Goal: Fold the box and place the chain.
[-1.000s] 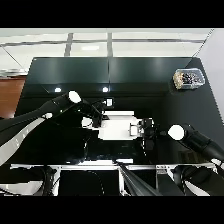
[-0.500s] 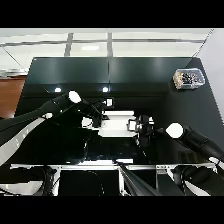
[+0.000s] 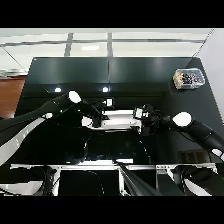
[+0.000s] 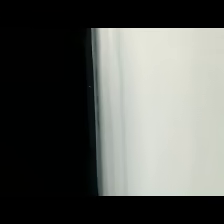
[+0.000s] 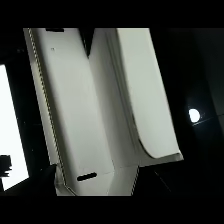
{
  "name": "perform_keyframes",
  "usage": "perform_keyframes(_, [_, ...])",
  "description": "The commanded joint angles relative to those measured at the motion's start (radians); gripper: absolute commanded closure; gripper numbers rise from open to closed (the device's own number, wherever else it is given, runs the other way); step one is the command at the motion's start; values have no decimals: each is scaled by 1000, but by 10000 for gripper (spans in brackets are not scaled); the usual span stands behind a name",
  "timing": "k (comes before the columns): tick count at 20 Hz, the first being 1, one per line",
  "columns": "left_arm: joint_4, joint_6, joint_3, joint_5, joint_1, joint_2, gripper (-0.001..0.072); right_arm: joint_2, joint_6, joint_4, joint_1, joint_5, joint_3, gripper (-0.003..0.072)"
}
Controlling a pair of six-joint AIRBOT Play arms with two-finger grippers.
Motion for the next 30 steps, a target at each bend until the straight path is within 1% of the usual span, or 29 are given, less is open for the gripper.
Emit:
perform_keyframes(1, [0,1,1,0,1,0,681,-40,-110,97,-39,11,5,-21])
perform_keyframes(3, [0,1,1,0,1,0,682,-50,-120,97,-58,19,11,-21])
perform_keyframes(5, [0,1,1,0,1,0,681,-59,-143,104,-70,85,21,-21])
perform_keyframes(7, [0,1,1,0,1,0,682,-80,-169,149,-71,144,21,-21])
perform_keyframes(9, [0,1,1,0,1,0,681,-116,-208,179,-71,168,21,-21])
perform_keyframes(14, [0,1,1,0,1,0,681,-184,-236,174,-71,167,22,-21])
perform_keyframes(18, [0,1,1,0,1,0,681,-229,-205,69,-72,163,55,-21])
perform_keyframes(21, [0,1,1,0,1,0,682,-267,-193,60,-70,165,87,-20])
perform_keyframes(30, [0,1,1,0,1,0,681,-281,-158,32,-69,157,102,-20])
